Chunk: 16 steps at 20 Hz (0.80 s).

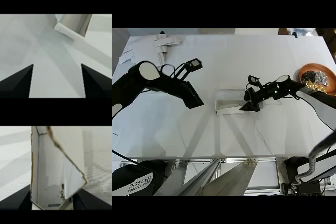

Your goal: Fold the box and place the chain.

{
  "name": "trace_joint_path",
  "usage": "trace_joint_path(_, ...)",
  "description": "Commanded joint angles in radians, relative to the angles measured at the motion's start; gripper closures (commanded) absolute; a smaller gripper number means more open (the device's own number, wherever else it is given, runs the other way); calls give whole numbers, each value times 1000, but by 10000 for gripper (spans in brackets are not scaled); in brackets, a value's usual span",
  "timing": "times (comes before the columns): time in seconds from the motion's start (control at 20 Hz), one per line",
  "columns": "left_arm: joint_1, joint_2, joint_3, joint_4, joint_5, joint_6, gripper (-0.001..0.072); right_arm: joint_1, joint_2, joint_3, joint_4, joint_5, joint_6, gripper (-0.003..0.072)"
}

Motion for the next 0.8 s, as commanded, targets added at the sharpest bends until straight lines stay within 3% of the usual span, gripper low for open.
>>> trace_joint_path(0.0, 92, -13, -99, -185, 40, 317, 78, 0, 0, 0, 0, 0, 0, 281)
trace_joint_path(0.35, 159, -220, -103, -386, -48, 667, 78, 0, 0, 0, 0, 0, 0, 281)
trace_joint_path(0.55, 157, -230, -105, -413, 29, 819, 66, 0, 0, 0, 0, 0, 0, 281)
trace_joint_path(0.65, 157, -235, -113, -424, 29, 894, 4, 0, 0, 0, 0, 0, 0, 281)
trace_joint_path(0.75, 153, -256, -124, -480, 18, 952, 5, 0, 0, 0, 0, 0, 0, 281)
